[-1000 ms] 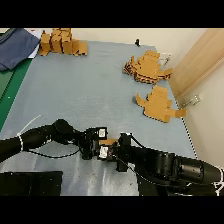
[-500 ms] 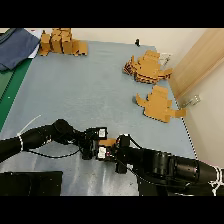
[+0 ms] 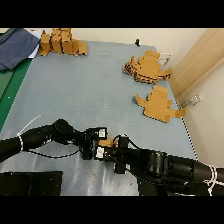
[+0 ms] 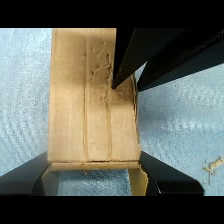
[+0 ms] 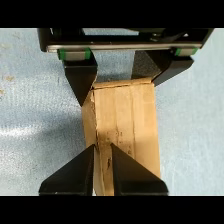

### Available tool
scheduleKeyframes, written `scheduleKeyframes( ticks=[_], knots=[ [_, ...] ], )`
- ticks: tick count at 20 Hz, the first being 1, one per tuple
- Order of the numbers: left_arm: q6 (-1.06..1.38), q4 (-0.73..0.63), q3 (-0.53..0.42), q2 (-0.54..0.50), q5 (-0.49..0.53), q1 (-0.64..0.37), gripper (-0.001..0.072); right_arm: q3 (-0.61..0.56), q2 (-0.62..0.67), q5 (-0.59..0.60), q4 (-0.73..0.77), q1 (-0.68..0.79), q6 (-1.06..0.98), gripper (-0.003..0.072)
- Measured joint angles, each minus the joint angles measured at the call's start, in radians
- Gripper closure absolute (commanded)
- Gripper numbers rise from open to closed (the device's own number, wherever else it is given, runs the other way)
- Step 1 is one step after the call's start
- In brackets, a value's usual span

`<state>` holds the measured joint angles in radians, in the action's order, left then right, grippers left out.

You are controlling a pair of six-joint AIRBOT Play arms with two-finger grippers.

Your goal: Fold the box.

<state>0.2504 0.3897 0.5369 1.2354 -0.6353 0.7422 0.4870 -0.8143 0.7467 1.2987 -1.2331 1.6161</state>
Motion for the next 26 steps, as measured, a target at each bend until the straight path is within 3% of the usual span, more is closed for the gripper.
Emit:
scheduleKeyframes(
  ticks=[9,11,13,16,18,21,23,26],
  knots=[
    [-0.002,-0.001,0.0,0.0,0.0,0.0,0.0284,0.016,0.159,0.108,0.006,0.0,-0.039,0.0527],
    [-0.002,-0.001,0.0,0.0,0.0,0.0,0.0283,0.018,0.186,0.135,0.012,0.0,-0.128,0.0681],
    [-0.002,-0.001,0.0,0.0,0.0,0.0,0.0284,0.014,0.201,0.153,0.069,0.0,-0.282,0.0683],
    [-0.002,-0.001,0.0,0.0,0.0,0.0,0.0283,-0.037,0.214,0.115,0.281,0.0,-0.533,0.0684],
    [-0.002,-0.001,0.0,0.0,0.0,0.0,0.0284,-0.116,0.235,-0.021,0.457,-0.001,-0.671,0.0684],
    [-0.002,-0.001,0.0,0.0,0.0,0.0,0.0283,-0.255,0.269,-0.381,0.702,-0.008,-0.821,0.0684],
    [-0.002,-0.001,0.0,0.0,0.0,0.0,0.0284,-0.318,0.262,-0.599,0.792,-0.011,-0.932,0.0683],
    [-0.002,-0.001,0.0,0.0,0.0,0.0,0.0283,-0.362,0.2,-0.814,0.86,-0.013,-1.025,0.0683]
  ],
)
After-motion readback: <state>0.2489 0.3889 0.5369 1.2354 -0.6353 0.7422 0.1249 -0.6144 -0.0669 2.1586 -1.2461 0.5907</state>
